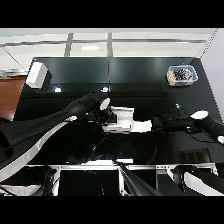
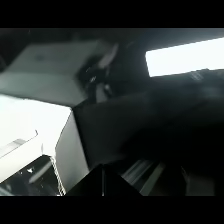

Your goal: Fold the box and place the chain.

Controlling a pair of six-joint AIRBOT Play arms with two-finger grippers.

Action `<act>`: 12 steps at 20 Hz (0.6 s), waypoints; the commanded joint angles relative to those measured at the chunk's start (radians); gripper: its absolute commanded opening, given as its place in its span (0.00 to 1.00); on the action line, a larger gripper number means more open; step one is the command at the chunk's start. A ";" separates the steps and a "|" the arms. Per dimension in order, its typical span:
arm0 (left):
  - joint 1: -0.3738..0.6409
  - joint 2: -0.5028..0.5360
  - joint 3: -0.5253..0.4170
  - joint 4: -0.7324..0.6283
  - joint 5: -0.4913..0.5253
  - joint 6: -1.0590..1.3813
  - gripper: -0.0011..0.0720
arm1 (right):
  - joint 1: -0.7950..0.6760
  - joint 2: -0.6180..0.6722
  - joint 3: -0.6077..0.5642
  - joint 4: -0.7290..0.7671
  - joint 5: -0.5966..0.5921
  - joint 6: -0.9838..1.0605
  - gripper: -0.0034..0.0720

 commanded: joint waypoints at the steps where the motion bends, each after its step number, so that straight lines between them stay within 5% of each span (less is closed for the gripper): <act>1: 0.000 0.000 0.000 0.001 -0.001 0.000 0.05 | 0.106 -0.045 -0.008 0.133 -0.060 -0.085 0.07; 6: 0.000 0.000 0.000 0.001 -0.001 0.000 0.05 | 0.115 -0.045 0.044 0.236 0.072 -0.198 0.07; 7: 0.000 0.000 0.000 0.001 -0.001 0.000 0.05 | 0.116 -0.045 0.058 0.237 0.102 -0.198 0.15; 8: 0.000 0.000 0.000 0.001 -0.001 0.000 0.05 | 0.116 -0.045 0.072 0.237 0.128 -0.198 0.62; 9: 0.000 0.000 0.000 0.001 -0.001 0.000 0.05 | 0.116 -0.045 0.084 0.238 0.148 -0.198 0.85; 12: 0.000 0.000 0.000 0.001 -0.001 0.000 0.05 | 0.136 -0.045 0.108 0.267 0.159 -0.197 0.84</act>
